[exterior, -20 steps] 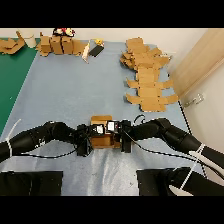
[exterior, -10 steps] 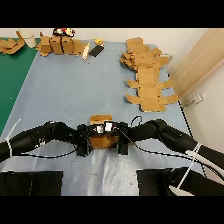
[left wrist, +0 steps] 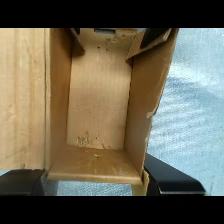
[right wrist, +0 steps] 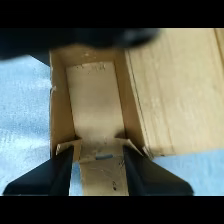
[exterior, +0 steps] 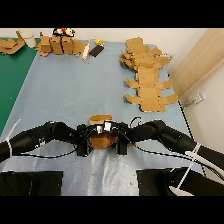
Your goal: Fold the box.
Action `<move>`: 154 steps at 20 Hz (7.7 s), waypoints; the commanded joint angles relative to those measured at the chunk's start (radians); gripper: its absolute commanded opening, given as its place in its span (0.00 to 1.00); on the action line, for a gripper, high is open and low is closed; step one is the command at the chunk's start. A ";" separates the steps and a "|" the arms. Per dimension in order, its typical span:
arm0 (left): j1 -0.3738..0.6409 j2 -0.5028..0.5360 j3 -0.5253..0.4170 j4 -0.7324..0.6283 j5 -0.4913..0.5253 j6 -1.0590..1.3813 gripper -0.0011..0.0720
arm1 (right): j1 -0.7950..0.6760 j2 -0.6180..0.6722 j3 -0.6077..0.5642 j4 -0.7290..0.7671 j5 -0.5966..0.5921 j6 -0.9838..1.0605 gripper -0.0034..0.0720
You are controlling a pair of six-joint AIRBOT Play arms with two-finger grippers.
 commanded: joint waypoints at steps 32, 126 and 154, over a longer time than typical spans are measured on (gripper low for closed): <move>0.000 -0.001 0.000 0.000 0.000 -0.001 0.64 | -0.226 0.086 -0.029 0.067 -0.200 0.898 0.05; 0.000 -0.001 0.000 -0.001 0.001 -0.001 0.64 | 0.265 -0.434 0.513 -0.546 -0.596 1.939 0.60; 0.000 -0.001 0.001 -0.001 0.001 -0.001 0.64 | 0.254 -0.429 0.512 -0.535 -0.592 1.961 0.42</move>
